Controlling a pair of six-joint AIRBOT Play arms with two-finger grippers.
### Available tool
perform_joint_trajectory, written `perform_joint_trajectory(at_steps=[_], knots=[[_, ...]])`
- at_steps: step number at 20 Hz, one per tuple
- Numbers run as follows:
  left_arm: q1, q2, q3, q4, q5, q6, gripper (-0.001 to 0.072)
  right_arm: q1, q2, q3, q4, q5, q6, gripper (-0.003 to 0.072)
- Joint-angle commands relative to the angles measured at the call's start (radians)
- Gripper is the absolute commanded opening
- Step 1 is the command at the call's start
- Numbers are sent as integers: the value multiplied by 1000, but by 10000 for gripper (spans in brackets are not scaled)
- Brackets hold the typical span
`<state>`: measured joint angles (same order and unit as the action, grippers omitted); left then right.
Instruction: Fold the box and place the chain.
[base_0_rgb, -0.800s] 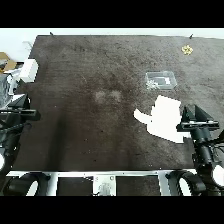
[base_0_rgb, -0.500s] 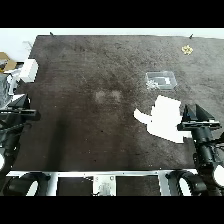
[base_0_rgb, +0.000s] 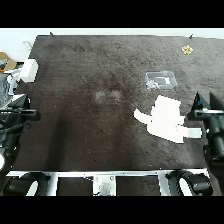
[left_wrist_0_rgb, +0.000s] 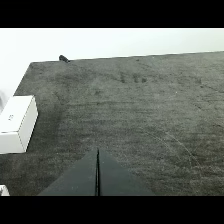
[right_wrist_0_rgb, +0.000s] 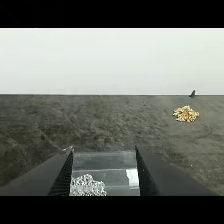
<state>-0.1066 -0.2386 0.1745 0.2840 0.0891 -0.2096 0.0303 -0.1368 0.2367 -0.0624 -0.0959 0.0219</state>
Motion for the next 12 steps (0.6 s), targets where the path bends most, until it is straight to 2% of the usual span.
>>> perform_joint_trajectory(at_steps=[1,3,5,6,9,10,12], knots=[[0,-1,0,0,0,0,12,-26,-250,181,76,-19,0,455],[0,-1,0,0,0,0,13,-110,-436,298,148,77,1,454],[0,-1,0,0,0,0,13,-265,-608,394,135,330,145,455],[0,-1,0,0,0,0,13,-363,-684,436,29,492,318,455],[0,-1,0,0,0,0,13,-641,-838,554,-429,930,827,456],[0,-1,0,0,0,0,13,-738,-871,588,-542,1058,936,456],[0,-1,0,0,0,0,12,-908,-915,640,-660,1277,1005,455]])
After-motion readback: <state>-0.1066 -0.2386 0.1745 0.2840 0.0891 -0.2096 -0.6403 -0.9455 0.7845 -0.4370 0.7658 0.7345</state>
